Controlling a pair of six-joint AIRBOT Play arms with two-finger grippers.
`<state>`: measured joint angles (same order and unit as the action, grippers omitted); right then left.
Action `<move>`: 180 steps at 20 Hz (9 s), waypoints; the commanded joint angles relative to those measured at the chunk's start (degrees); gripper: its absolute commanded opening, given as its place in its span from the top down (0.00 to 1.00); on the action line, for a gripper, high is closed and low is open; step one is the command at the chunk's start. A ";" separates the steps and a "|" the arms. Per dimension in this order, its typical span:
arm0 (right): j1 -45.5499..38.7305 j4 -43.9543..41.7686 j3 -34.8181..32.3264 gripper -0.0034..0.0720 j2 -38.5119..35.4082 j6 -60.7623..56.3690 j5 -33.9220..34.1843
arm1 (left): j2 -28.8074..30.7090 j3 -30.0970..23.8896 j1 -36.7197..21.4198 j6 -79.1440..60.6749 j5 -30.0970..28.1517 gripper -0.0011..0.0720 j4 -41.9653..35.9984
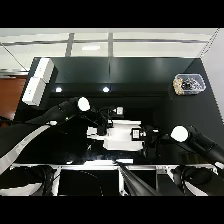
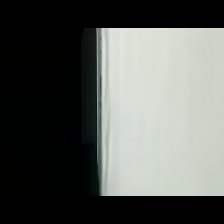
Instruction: Fold the box and place the chain.
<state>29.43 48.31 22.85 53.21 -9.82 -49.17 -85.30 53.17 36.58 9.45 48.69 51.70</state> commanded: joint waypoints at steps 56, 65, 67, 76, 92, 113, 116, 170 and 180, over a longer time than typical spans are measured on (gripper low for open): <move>-7.17 -11.67 -0.37 0.08 7.19 16.74 7.02 | 0.02 -0.02 -0.02 0.04 2.36 0.94 -0.11; -7.17 -10.75 -0.48 0.08 8.92 16.74 7.89 | 0.02 -0.02 0.00 0.02 2.34 0.94 -0.11; -7.17 -10.75 -0.50 0.08 9.33 16.74 7.91 | 0.02 -0.02 0.00 0.02 2.34 0.94 -0.11; -7.17 -10.75 -0.50 0.30 9.31 16.74 7.89 | 0.02 -0.02 0.00 0.04 2.43 0.94 -0.13; -7.15 -10.73 -0.48 0.30 9.31 16.74 7.87 | 17.33 -0.20 -3.15 49.46 27.47 0.95 23.93; -7.17 -10.80 -0.50 0.73 9.31 16.72 6.73 | 9.51 -13.11 -0.37 13.38 -16.61 0.94 -29.42; -7.17 -10.80 -0.50 0.73 9.31 16.70 6.75 | 7.45 -13.11 -0.37 13.46 -11.78 0.94 -26.58; -7.17 -10.84 -0.48 0.73 9.31 16.31 6.78 | 14.67 -20.35 2.97 -4.07 -12.50 0.78 -19.69; -7.17 -10.84 -0.50 0.73 9.31 16.31 6.78 | 14.64 -20.37 3.02 -4.11 -12.00 0.67 -23.30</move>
<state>22.22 37.47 22.37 62.48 6.46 -42.39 -70.61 32.80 39.55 5.34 36.60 28.80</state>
